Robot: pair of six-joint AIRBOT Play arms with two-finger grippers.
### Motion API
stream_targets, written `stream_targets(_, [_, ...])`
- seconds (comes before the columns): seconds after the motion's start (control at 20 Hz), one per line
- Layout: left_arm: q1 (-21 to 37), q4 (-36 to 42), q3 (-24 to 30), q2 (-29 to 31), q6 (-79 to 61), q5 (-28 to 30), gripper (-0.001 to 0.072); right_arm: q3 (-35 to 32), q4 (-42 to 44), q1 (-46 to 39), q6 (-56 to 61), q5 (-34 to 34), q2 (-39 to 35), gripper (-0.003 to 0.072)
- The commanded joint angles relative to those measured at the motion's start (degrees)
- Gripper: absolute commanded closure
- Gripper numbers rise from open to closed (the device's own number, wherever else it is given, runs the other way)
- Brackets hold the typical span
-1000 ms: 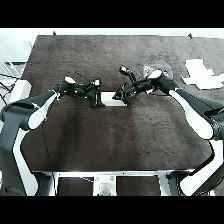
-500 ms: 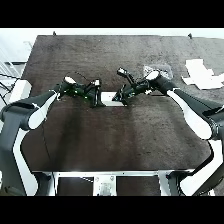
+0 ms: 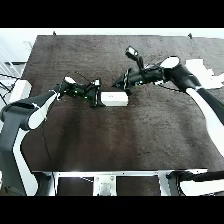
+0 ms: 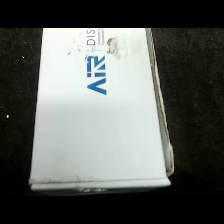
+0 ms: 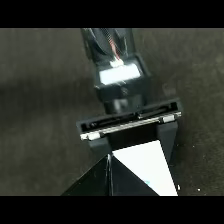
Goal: Fold the box and place the chain.
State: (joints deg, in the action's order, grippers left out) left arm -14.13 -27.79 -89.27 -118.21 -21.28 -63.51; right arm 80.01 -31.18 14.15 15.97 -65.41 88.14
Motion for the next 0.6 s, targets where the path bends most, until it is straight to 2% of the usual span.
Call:
stream_targets(0.0, [0.04, -0.02, 0.00, 0.00, 0.00, 0.00, 0.0088, -6.75, 0.66, 0.00, 3.37, 7.26, -9.88, 0.0673])
stream_targets(0.15, [0.04, -0.02, 0.00, 0.00, 0.00, 0.00, 0.0087, -18.78, 0.74, 0.02, 5.90, 21.11, -20.83, 0.0673])
stream_targets(0.35, [0.04, -0.02, 0.00, 0.00, 0.00, 0.00, 0.0088, -37.44, 0.74, 0.04, 9.60, 43.43, -35.85, 0.0672])
stream_targets(0.55, [0.04, -0.02, 0.00, 0.00, 0.00, 0.00, 0.0088, -52.59, 0.72, -0.02, 12.74, 59.06, -48.41, 0.0672])
